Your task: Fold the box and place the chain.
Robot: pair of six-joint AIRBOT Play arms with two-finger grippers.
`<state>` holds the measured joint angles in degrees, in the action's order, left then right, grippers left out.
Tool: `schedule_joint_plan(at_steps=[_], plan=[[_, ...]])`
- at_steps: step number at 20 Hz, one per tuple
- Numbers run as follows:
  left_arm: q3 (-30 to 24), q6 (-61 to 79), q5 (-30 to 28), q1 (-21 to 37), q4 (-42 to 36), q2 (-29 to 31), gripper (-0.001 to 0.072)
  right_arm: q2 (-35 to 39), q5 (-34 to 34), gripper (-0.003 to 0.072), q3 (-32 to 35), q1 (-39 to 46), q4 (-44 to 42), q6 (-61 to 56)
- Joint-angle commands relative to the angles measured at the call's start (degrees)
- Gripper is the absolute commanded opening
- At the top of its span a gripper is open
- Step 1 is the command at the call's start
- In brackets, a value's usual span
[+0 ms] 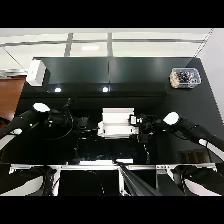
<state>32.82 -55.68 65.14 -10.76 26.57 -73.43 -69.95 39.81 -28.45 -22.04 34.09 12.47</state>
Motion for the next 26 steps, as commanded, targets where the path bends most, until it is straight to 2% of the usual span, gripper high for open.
schedule_joint_plan(at_steps=[1, 5, 6, 7, 13, 19, 22, 24, 26], plan=[[2.0, -0.9, -0.8, -4.2, -1.2, 0.0, 0.0678, 0.0, 0.0, 0.0048, 0.0, 0.0, 0.0, 0.0], [4.9, -4.6, -3.7, -8.8, -1.1, 0.0, 0.0662, 0.0, 0.0, 0.0048, 0.0, 0.0, 0.0, 0.0], [5.3, -4.8, -3.6, -9.1, -1.1, 0.0, 0.0520, 0.0, 0.0, 0.0048, 0.0, 0.0, 0.0, 0.0], [5.6, -4.9, -3.4, -9.1, -1.2, 0.0, 0.0457, 0.0, 0.0, 0.0048, 0.0, 0.0, 0.0, 0.0], [5.9, -7.9, -3.4, -9.1, -0.5, 0.0, 0.0457, 0.0, 0.0, 0.0048, 0.0, 0.0, 0.0, 0.0], [7.1, -13.7, -4.1, -9.9, 5.0, 0.0, 0.0456, 0.0, 0.0, 0.0048, 0.0, 0.0, 0.0, 0.0], [9.6, -18.4, -6.6, -12.9, 10.7, 0.0, 0.0454, 0.0, 0.0, 0.0048, 0.0, 0.0, 0.0, 0.0], [11.3, -22.3, -8.2, -15.5, 13.5, 0.0, 0.0393, 0.0, 0.0, 0.0048, 0.0, 0.0, 0.0, 0.0], [12.4, -26.9, -9.4, -17.8, 16.8, 0.0, 0.0392, 0.0, 0.0, 0.0048, 0.0, 0.0, 0.0, 0.0]])
